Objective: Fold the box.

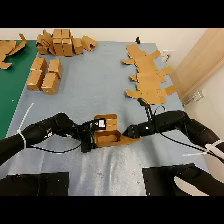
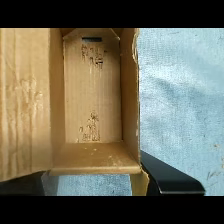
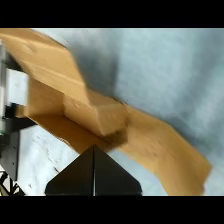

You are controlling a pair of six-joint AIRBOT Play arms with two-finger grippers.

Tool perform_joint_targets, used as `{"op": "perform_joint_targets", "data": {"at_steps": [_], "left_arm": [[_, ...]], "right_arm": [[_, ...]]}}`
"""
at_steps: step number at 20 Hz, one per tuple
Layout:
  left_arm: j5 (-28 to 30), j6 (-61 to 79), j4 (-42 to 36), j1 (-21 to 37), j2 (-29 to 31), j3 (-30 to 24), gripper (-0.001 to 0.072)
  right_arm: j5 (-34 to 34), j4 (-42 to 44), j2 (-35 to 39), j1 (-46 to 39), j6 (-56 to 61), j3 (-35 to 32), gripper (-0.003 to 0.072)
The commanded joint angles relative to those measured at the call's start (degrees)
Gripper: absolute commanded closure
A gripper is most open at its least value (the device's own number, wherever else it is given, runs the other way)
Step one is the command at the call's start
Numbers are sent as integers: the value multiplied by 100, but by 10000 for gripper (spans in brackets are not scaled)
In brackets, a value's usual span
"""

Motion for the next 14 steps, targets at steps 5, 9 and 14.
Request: {"op": "perform_joint_targets", "data": {"at_steps": [5, 9, 14], "left_arm": [[326, 118, 0, 4, 0, 2, 197], [404, 278, 0, 4, 0, 4, 196], [400, 439, 0, 4, 0, 4, 196]], "right_arm": [[234, 494, -431, 149, -621, 339, 683], [452, 496, -428, 269, -640, 339, 684], [669, 498, -446, 269, -640, 339, 684]]}}
